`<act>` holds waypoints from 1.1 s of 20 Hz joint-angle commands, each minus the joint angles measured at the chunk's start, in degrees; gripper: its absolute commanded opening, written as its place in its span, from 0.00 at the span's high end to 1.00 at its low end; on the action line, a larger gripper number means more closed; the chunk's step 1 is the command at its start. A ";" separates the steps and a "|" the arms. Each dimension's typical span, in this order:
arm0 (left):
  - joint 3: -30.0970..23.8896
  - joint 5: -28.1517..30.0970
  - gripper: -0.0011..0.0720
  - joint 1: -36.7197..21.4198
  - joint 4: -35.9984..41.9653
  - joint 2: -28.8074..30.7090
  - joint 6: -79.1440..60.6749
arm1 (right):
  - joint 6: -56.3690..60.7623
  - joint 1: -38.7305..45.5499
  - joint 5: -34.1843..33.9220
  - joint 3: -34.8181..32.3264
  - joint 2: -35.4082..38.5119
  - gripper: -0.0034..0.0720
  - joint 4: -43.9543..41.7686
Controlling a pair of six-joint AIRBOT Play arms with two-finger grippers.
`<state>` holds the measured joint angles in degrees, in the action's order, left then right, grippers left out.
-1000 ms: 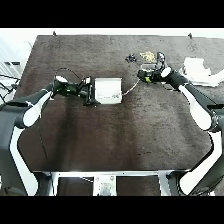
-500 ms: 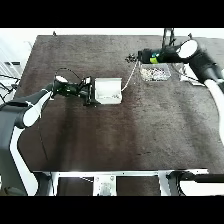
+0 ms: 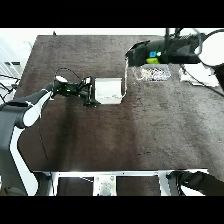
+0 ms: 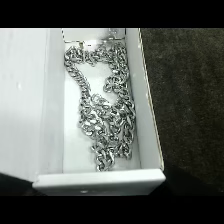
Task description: Fold the box and place the chain.
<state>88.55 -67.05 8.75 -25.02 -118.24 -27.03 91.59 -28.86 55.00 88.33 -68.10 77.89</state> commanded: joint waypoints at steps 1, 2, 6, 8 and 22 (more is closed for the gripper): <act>0.00 -0.02 0.26 0.02 0.00 0.02 0.02 | 5.44 -5.42 -5.51 -4.48 0.98 0.94 2.84; 0.00 -0.02 0.26 0.02 0.00 0.02 0.02 | 5.60 -5.99 -8.35 -6.49 0.94 0.94 2.91; 0.00 -0.02 0.26 0.02 0.00 0.02 0.02 | 7.82 -6.32 -14.80 -10.54 0.02 0.94 2.49; 0.00 -0.02 0.26 0.02 0.00 0.02 0.02 | 8.76 -6.34 -15.63 -10.62 -1.36 0.94 2.47; 0.00 0.00 0.26 0.02 0.00 0.02 0.00 | 8.48 -6.25 -22.67 -5.81 -8.37 0.94 -1.18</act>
<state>88.55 -67.07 8.75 -24.99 -118.24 -26.98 100.31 -35.14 33.06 80.29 -76.16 76.86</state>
